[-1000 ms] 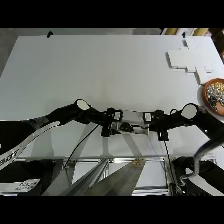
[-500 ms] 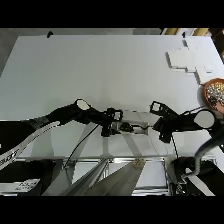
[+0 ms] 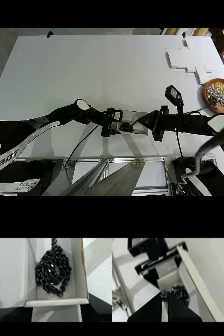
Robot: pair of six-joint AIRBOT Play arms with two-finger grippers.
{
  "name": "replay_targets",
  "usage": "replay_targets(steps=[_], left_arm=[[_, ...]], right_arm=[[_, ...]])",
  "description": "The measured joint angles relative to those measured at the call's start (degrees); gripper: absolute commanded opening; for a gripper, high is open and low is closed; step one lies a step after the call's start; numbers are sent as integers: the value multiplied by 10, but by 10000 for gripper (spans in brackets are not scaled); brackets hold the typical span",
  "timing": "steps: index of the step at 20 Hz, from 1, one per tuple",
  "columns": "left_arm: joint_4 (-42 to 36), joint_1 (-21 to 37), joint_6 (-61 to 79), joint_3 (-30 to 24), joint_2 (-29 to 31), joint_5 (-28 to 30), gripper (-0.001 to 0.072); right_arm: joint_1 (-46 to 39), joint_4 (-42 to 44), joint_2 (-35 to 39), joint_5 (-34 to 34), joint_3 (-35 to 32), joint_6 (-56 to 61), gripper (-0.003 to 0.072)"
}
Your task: Fold the box and place the chain.
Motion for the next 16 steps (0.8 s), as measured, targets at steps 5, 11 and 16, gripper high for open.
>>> replay_targets(steps=[5,11,16], left_arm=[[0,0,0,0,0,0,134],[0,0,0,0,0,0,134],[0,0,0,0,0,0,134]], right_arm=[[0,24,-19,-36,-32,-14,24],[0,-49,-64,-40,-45,-18,324],[0,-146,-71,-1,17,-18,252]])
